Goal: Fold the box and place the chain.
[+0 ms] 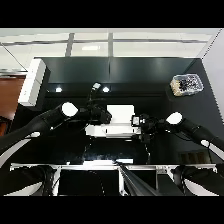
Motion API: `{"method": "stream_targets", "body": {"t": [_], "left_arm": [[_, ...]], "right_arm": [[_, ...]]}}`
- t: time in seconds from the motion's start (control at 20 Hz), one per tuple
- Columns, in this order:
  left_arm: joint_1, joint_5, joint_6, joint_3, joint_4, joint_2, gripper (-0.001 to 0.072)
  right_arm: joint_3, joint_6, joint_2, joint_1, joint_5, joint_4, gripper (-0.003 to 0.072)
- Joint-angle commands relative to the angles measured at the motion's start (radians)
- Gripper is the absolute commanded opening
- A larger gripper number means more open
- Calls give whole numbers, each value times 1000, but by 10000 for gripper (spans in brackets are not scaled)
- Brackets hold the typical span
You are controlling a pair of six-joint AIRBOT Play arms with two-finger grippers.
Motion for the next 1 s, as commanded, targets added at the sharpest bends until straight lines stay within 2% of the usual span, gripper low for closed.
{"method": "stream_targets", "body": {"t": [0.0, 0.15, 0.25, 0.35, 0.45, 0.55, 0.65, 0.7, 0.85, 0.9, 0.95], "left_arm": [[-1, -71, 26, 2, 53, -32, 24], [3, -68, 26, 10, 50, -31, 24], [29, -147, 25, 51, 111, -11, 23], [59, -193, 11, 97, 166, 68, 24], [90, -201, -20, 96, 220, 183, 24], [121, -233, -14, 52, 248, 277, 24], [147, -259, 46, -32, 247, 341, 26], [148, -269, 88, -68, 244, 354, 26], [103, -397, 405, -116, 267, 333, 45], [84, -391, 488, -126, 298, 320, 276], [68, -378, 573, -132, 340, 306, 614]], "right_arm": [[0, 2, 0, 1, 0, 2, 425], [0, 2, 0, 1, 0, 2, 425], [0, 2, 0, 1, 0, 2, 425], [0, 2, 0, 1, 0, 2, 425], [0, 2, 0, 1, 0, 2, 425], [0, 2, 0, 1, 0, 2, 425], [0, 2, 0, 1, 0, 2, 425], [0, 2, 0, 1, 0, 2, 425], [0, 2, 0, 1, 1, 2, 425], [0, 2, 0, 1, 1, 2, 425], [0, 2, 0, 1, 1, 2, 425]]}}
